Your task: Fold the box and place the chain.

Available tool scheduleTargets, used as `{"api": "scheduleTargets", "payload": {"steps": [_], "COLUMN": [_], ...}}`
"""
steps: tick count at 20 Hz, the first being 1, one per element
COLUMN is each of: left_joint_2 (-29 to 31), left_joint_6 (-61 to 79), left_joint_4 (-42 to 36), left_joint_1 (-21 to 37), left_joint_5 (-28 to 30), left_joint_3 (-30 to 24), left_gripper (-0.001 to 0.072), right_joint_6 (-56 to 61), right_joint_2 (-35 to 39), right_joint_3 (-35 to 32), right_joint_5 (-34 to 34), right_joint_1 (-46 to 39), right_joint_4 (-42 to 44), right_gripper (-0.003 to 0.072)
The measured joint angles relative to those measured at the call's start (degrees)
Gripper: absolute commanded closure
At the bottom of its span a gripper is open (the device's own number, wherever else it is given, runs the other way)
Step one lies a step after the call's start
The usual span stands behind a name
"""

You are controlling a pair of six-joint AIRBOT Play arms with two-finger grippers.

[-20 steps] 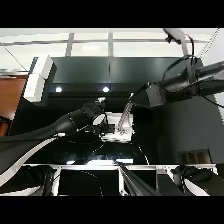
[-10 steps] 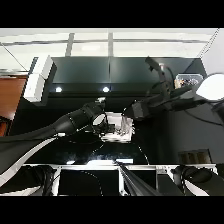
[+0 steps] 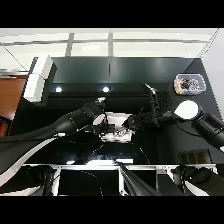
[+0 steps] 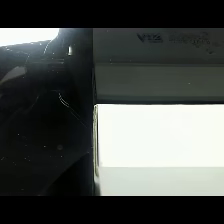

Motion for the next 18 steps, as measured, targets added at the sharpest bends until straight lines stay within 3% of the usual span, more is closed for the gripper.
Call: {"api": "scheduleTargets", "payload": {"steps": [1, 6, 9, 10, 11, 15, 18], "left_joint_2": [0.00, 0.00, 0.00, 0.00, 0.00, 0.00, 0.00], "left_joint_6": [0.00, 0.00, 0.00, 0.00, 0.00, 0.00, 0.00], "left_joint_4": [0.00, 0.00, 0.00, -0.02, -0.02, 0.00, -0.02], "left_joint_1": [0.00, 0.00, 0.00, 0.00, 0.00, 0.00, 0.00], "left_joint_5": [0.00, 0.00, 0.00, 0.00, 0.00, 0.00, 0.02], "left_joint_3": [0.00, 0.00, 0.00, 0.00, 0.00, 0.00, 0.00], "left_gripper": [0.0682, 0.0682, 0.0682, 0.0682, 0.0682, 0.0682, 0.0682], "right_joint_6": [0.02, -2.43, -5.64, -6.47, -7.91, -15.28, -28.39], "right_joint_2": [0.00, 2.08, 7.72, 9.97, 12.11, 15.63, 16.15], "right_joint_3": [-0.44, 0.17, -1.68, -3.93, -6.99, -18.38, -22.23], "right_joint_5": [-0.66, 5.33, 10.19, 10.25, 9.35, -1.46, -8.55], "right_joint_1": [-0.04, -7.06, -13.99, -15.30, -16.22, -16.37, -13.40], "right_joint_4": [0.02, -0.37, -5.75, -8.02, -9.94, -14.99, -16.52], "right_gripper": [0.0256, 0.0238, 0.0237, 0.0199, -0.0034, -0.0034, -0.0034]}}
